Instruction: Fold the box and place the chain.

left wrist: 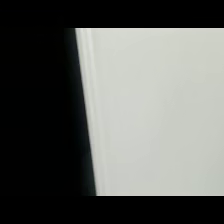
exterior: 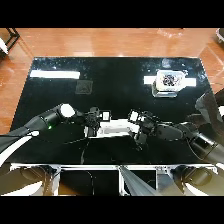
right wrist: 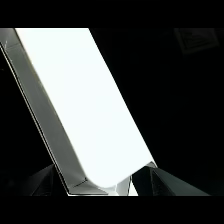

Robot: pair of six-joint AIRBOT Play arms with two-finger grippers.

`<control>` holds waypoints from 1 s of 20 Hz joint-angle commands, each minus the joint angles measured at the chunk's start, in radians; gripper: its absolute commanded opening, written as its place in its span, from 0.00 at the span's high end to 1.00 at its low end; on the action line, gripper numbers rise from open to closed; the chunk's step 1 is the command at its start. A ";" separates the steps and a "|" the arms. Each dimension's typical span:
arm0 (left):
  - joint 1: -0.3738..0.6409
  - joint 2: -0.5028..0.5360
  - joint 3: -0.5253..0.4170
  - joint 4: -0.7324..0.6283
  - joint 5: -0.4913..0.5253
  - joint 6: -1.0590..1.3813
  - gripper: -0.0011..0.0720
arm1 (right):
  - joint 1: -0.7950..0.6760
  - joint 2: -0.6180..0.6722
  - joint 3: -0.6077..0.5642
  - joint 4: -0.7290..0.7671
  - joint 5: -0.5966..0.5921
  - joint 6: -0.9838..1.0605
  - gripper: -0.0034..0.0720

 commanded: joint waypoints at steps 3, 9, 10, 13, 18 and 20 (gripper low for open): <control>-0.001 0.000 -0.001 0.000 0.003 0.000 0.96 | -0.001 -0.008 0.001 0.102 -0.022 -0.221 0.04; -0.001 0.000 -0.001 0.001 -0.004 0.000 0.96 | -0.005 -0.093 0.019 0.187 -0.078 -0.356 0.04; -0.001 0.000 -0.001 0.001 -0.009 0.000 0.96 | -0.005 -0.106 0.020 0.187 -0.092 -0.356 0.04; -0.001 0.000 -0.001 0.004 -0.028 0.000 0.96 | -0.005 -0.157 0.020 0.186 -0.097 -0.356 0.04; -0.001 0.000 -0.001 0.004 -0.028 -0.024 0.96 | -0.003 -0.225 0.020 0.187 -0.084 -0.356 0.04; -0.001 0.000 0.000 0.004 -0.040 -0.024 0.96 | -0.003 -0.235 0.020 0.187 -0.081 -0.356 0.04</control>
